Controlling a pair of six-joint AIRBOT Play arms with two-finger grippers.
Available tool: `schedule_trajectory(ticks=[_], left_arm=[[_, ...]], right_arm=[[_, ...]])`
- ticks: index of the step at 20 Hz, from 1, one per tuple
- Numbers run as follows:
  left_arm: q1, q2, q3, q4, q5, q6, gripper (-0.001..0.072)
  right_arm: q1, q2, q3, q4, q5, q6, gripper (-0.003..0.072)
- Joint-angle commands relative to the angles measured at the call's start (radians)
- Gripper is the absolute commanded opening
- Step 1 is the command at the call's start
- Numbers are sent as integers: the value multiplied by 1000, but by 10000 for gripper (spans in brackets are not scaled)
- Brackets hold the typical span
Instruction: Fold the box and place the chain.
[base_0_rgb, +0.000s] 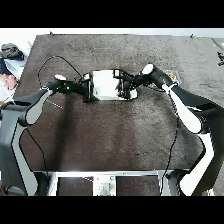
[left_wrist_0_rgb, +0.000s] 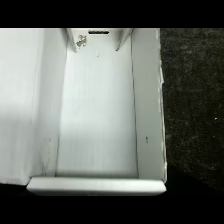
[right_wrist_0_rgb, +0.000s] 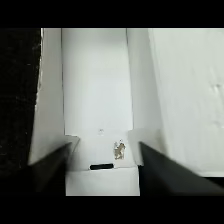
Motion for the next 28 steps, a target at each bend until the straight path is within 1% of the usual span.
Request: schedule_trajectory(ticks=[1, 5, 6, 7, 9, 11, 12, 17, 18, 21, 22, 24, 25, 28], left_arm=[[0, 0, 1, 0, -1, 0, 536], [0, 0, 1, 0, -1, 0, 536], [0, 0, 1, 0, -1, 0, 536], [0, 0, 1, 0, -1, 0, 536], [0, 0, 1, 0, -1, 0, 536], [0, 0, 1, 0, -1, 0, 536], [0, 0, 1, 0, -1, 0, 536], [0, 0, 1, 0, -1, 0, 536], [0, 0, 1, 0, -1, 0, 536], [0, 0, 1, 0, -1, 0, 536], [0, 0, 1, 0, -1, 0, 536], [0, 0, 1, 0, -1, 0, 536], [0, 0, 1, 0, -1, 0, 536], [0, 0, 1, 0, -1, 0, 536]], right_arm=[[0, -1, 0, -1, 3, -8, 646], [0, -1, 0, -2, 3, -8, 643], [-1, 0, 0, -3, 6, -5, 514], [-4, 0, 0, -6, 18, 1, 422], [-18, 0, 0, -25, 40, 71, 215], [-39, 3, 0, -50, 63, 156, 72], [-50, 6, 0, -54, 77, 195, 28], [-99, 64, 2, -77, 94, 502, 26], [-112, 87, 2, -89, 93, 588, 26], [-165, 140, 2, -144, 101, 929, 26], [-186, 148, 2, -166, 122, 1009, 26], [-232, 150, -1, -172, 203, 1101, 25], [-249, 150, -10, -171, 223, 1133, 25], [-278, 150, -69, -171, 209, 1182, 26]])
